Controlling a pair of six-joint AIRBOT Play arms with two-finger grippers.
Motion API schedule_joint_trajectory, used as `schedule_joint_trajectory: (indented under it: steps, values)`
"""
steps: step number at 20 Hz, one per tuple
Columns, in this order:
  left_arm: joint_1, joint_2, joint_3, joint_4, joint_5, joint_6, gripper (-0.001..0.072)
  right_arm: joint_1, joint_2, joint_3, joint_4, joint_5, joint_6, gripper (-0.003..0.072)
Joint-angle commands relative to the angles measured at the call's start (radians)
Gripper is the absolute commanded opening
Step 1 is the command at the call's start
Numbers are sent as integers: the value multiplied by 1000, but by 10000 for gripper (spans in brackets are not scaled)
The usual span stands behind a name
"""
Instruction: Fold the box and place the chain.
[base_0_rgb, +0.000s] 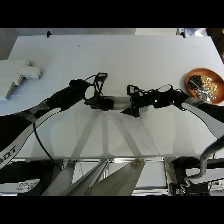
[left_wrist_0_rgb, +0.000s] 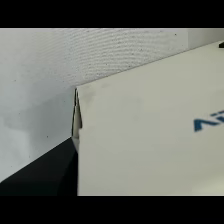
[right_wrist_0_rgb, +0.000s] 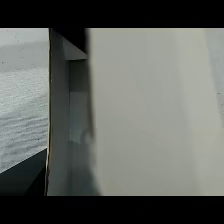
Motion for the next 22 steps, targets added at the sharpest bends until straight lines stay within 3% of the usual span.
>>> schedule_joint_trajectory:
  steps: [1, 6, 11, 12, 14, 17, 22]
  values:
    - [-14, -27, 38, 58, -39, -26, 318, 0, 0, 1, 0, 0, 0, 515]
    - [-14, -27, 45, 61, -72, -28, 23, 0, 0, 1, 0, 0, 0, 515]
    - [-14, -26, 45, 29, -70, -26, 7, 0, 0, 1, 0, 0, 0, 515]
    - [-14, -26, 45, 21, -71, -26, 22, 0, 0, 1, 0, 0, 0, 515]
    - [-11, -24, 45, -12, -72, -26, 149, 0, 0, 1, 0, 0, 0, 515]
    - [12, -12, 44, -42, -76, -26, 438, 0, 0, 1, 0, 0, 0, 515]
    - [85, 29, 43, -73, -105, -16, 460, 0, 0, 1, 0, 0, 0, 515]
